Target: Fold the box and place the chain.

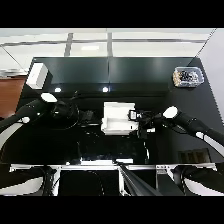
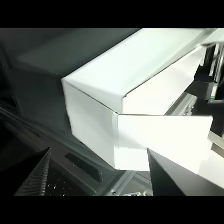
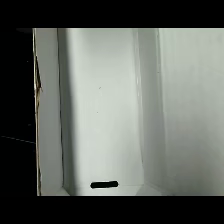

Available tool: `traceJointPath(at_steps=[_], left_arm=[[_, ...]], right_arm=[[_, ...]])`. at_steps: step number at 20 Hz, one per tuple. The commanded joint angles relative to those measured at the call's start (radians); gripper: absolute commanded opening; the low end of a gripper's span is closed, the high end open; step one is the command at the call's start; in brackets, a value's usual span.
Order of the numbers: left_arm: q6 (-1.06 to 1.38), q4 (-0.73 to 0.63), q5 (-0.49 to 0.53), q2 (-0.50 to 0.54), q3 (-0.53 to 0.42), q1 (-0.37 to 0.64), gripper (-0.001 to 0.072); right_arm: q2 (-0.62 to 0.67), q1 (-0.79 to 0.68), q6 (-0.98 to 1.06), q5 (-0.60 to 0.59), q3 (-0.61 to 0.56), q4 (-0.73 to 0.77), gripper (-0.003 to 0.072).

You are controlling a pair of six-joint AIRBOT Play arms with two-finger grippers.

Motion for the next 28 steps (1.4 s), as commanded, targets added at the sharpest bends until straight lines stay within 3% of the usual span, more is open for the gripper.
traceJointPath(at_steps=[1,3,10,15,17,18,22,25,28], left_arm=[[-0.114,0.051,0.094,0.000,0.032,-0.092,0.0692],[-0.163,0.074,0.140,0.000,0.041,-0.134,0.0692],[-0.492,0.369,0.152,0.002,0.116,-0.224,0.0690],[-0.870,0.730,0.134,0.002,0.224,-0.369,0.0690],[-1.032,0.888,0.116,0.000,0.252,-0.438,0.0659],[-1.090,0.937,0.111,-0.005,0.259,-0.466,0.0581],[-1.154,0.916,0.050,-0.072,0.323,-0.525,0.0555],[-1.232,0.996,-0.045,-0.148,0.412,-0.568,0.0554],[-1.308,1.005,-0.040,-0.181,0.453,-0.591,0.0440]], right_arm=[[0.000,0.000,0.000,0.000,0.000,0.000,0.0228],[0.000,0.000,0.000,0.000,0.000,0.000,0.0228],[0.000,0.000,0.000,0.000,0.000,0.000,0.0228],[0.000,0.000,0.000,0.000,0.000,0.000,0.0228],[0.000,0.000,0.000,0.000,0.000,0.000,0.0228],[0.000,0.000,0.000,0.000,0.000,0.000,0.0228],[0.000,0.000,0.000,0.000,0.000,0.000,0.0228],[0.000,0.000,0.000,-0.001,0.000,0.000,0.0228],[0.000,0.000,0.000,0.000,0.000,0.000,0.0228]])
